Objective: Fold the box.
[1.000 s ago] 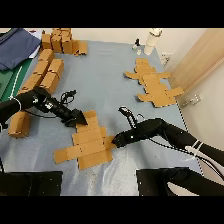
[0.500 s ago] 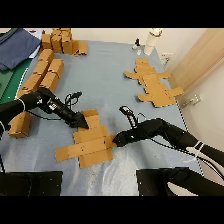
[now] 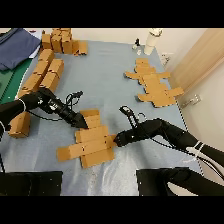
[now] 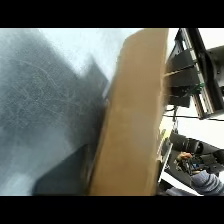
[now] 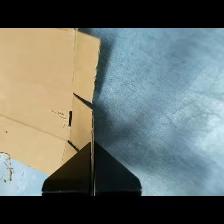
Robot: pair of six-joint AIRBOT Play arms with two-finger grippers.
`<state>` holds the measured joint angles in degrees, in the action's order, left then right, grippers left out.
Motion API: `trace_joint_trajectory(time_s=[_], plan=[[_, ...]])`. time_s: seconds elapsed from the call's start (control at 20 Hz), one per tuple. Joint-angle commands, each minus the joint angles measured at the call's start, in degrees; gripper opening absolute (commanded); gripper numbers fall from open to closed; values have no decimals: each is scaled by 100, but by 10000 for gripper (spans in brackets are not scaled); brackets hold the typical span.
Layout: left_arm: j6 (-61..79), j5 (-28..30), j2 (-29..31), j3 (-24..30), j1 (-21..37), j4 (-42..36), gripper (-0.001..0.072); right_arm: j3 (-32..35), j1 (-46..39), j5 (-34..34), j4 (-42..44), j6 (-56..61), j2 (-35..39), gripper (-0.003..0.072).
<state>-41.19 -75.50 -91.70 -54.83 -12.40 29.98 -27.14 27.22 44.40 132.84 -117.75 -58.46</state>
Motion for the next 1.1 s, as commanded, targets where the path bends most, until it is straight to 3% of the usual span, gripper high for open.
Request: trace_joint_trajectory(time_s=[0.0, 0.25, 0.35, 0.45, 0.5, 0.65, 0.7, 0.75, 0.8, 0.9, 1.05], plan=[[4, 48, -2, 2, 0, -22, 428, 0, 4, -2, -46, 35, -4, 2], [-2, 201, -2, 0, 0, -22, 403, 0, 4, 0, -50, 35, -4, 2], [55, 284, -2, 0, 0, -24, 140, 0, 4, 0, -50, 35, -4, 2], [146, 238, -2, 0, -2, -26, 113, 0, 4, 0, -57, 35, -4, 2], [221, 186, -2, 2, -2, -24, 24, 0, 4, 0, -61, 35, -4, 2], [420, 164, -2, 0, -2, -26, 14, 0, 4, 2, -63, 35, -4, 7], [442, 205, -2, 0, -2, -48, 14, 0, 2, 4, -63, 37, -4, 133], [483, 236, 0, 0, -2, -101, 14, -9, -7, 2, -94, 153, -4, 389], [496, 247, 7, 0, -13, -227, 13, -44, -52, 13, -275, 483, -2, 487], [933, 188, 122, 0, -131, -544, 13, -275, -254, 245, -1104, 1451, 13, 487], [1600, 584, 505, 0, -715, -682, 13, -876, -599, 857, -2671, 2544, 120, 487]])
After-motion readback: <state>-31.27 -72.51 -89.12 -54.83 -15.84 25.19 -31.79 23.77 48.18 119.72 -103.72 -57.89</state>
